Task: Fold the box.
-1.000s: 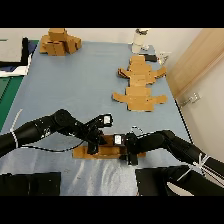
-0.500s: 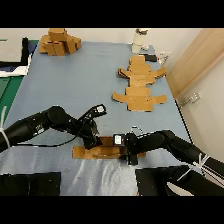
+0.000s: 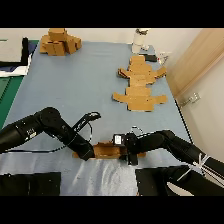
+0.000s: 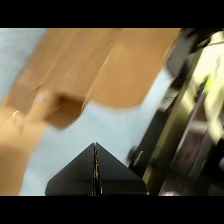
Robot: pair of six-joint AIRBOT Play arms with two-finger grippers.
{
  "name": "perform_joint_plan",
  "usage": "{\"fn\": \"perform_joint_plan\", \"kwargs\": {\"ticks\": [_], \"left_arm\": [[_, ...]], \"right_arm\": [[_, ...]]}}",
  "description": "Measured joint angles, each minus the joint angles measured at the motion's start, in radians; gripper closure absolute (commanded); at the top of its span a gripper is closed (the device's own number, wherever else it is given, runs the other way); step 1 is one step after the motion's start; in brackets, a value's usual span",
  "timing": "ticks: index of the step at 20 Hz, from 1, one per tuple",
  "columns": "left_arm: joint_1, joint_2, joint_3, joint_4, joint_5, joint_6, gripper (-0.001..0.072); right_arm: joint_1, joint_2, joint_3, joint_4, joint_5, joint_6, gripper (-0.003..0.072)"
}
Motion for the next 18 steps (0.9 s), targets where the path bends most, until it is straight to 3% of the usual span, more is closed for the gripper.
{"fn": "perform_joint_plan", "kwargs": {"ticks": [7, 13, 18], "left_arm": [[0.037, -0.085, 0.005, -0.185, 0.291, -0.042, 0.0699], [0.052, -0.223, 0.006, -0.224, 0.358, -0.035, 0.0699], [0.052, -0.263, 0.013, -0.231, 0.353, -0.012, 0.0698]], "right_arm": [[0.000, 0.000, 0.000, -0.002, 0.000, 0.000, 0.0183], [0.000, 0.000, 0.000, -0.003, 0.000, 0.000, 0.0183], [0.000, 0.000, 0.000, -0.003, 0.000, 0.000, 0.0183]]}}
